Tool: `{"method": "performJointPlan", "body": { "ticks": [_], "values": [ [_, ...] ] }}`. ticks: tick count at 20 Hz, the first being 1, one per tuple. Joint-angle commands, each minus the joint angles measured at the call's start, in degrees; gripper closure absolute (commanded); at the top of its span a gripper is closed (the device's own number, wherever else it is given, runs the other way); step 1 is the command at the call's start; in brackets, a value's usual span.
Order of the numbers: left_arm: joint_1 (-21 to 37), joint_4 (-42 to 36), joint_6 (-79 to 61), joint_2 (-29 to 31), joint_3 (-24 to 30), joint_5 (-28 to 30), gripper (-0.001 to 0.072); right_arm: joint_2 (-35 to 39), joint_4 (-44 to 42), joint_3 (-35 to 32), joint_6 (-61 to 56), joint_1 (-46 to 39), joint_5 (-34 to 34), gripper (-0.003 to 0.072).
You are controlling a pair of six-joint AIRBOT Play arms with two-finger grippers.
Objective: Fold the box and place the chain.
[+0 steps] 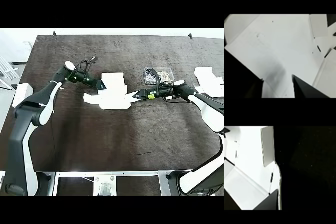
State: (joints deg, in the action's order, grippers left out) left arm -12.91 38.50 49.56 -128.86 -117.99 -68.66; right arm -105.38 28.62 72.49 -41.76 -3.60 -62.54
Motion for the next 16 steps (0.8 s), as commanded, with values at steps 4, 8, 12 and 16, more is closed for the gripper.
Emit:
{"method": "performJointPlan", "body": {
  "ticks": [4, 8, 12, 16],
  "values": [
    [0.0, -1.7, -1.2, -0.1, -0.1, -0.8, 0.0363, 0.0, 0.0, 0.0, 0.0, 0.1, 0.0, 0.0681],
    [0.0, -3.5, -2.0, -0.1, 0.0, -1.9, 0.048, 0.0, 0.0, 0.0, 0.0, 0.1, 0.0, 0.0681],
    [0.0, -4.6, -2.1, -0.1, 0.0, -1.7, 0.0623, 0.0, 0.0, 0.0, 0.1, 0.1, -0.1, 0.068],
    [0.0, -4.7, -5.2, -0.1, 0.0, -2.8, 0.0688, 0.0, -0.1, 0.0, 0.6, -0.3, -0.4, 0.0355]
  ]
}}
